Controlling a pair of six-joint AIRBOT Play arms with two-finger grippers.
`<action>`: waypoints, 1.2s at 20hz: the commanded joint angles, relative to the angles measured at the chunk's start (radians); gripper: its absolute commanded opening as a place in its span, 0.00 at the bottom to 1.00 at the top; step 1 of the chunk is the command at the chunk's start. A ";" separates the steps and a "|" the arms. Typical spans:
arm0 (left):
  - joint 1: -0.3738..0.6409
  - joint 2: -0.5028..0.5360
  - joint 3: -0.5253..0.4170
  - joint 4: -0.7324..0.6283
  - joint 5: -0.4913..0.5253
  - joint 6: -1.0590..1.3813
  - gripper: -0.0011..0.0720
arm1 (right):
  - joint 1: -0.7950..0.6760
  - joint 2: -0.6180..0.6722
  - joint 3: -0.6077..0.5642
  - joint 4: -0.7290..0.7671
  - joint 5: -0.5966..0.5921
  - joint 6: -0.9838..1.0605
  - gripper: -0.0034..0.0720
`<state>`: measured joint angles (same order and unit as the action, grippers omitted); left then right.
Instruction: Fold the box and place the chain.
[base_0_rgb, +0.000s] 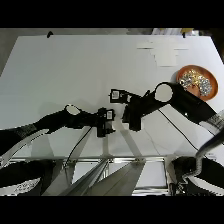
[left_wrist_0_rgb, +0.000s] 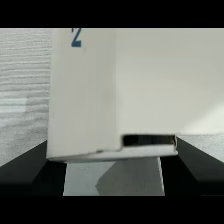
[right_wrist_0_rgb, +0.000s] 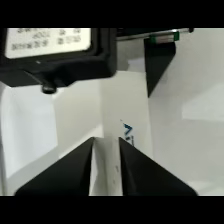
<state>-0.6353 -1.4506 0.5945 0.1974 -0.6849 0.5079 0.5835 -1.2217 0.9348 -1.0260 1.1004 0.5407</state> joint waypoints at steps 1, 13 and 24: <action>0.000 0.001 0.000 0.000 0.000 0.000 0.15 | 0.003 0.001 -0.001 -0.061 -0.008 0.000 0.35; 0.000 0.001 0.000 0.000 0.000 0.001 0.15 | 0.003 0.011 -0.002 -0.063 0.066 -0.027 0.35; 0.000 0.001 0.000 0.000 0.000 0.000 0.15 | 0.003 0.077 -0.108 -0.070 -0.072 -0.131 0.33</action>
<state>-0.6353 -1.4506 0.5945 0.1974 -0.6849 0.5079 0.5861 -1.1492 0.8364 -1.0927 1.0615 0.4210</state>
